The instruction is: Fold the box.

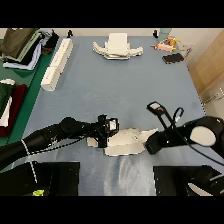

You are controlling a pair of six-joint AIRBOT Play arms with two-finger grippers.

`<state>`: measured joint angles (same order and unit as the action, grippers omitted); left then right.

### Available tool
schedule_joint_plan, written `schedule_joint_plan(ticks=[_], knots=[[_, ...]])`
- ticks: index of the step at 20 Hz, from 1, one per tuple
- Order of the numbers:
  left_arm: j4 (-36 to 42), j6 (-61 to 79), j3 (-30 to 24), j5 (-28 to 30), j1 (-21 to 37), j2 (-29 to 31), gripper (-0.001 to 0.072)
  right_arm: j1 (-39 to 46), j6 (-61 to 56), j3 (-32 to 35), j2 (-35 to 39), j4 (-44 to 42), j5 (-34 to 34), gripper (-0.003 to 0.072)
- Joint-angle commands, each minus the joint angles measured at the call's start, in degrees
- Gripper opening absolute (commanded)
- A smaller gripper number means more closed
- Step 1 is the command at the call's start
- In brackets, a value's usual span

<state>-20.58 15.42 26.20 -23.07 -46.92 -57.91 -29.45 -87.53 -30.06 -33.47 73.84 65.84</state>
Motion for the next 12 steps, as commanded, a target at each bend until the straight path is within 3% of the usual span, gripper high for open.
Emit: schedule_joint_plan(ticks=[1,2,3,5,7,10,12], knots=[[0.0,0.0,0.0,0.0,0.0,0.0,0.0015,-10.7,17.4,5.5,9.0,0.3,-3.6,0.0112],[0.0,0.0,0.1,0.0,0.0,0.0,0.0015,-12.9,24.6,6.8,9.0,1.3,-6.4,0.0508],[0.0,0.0,0.1,0.0,0.0,0.0,0.0015,-14.5,30.4,8.1,8.2,2.6,-10.0,0.07],[0.0,0.0,0.0,0.0,0.0,0.0,0.0015,-16.3,40.3,10.3,4.1,3.1,-15.7,0.0708],[0.0,0.0,0.1,0.0,0.0,0.0,0.0015,-16.6,41.7,11.0,-1.9,4.0,-18.2,0.0707],[0.0,0.0,0.1,0.0,0.0,0.0,0.0015,-16.6,36.0,11.0,-8.5,10.4,-25.3,0.0697],[0.0,0.0,0.0,0.0,0.0,0.0,0.0015,-16.6,26.9,11.0,-9.7,16.2,-29.9,0.0649]])
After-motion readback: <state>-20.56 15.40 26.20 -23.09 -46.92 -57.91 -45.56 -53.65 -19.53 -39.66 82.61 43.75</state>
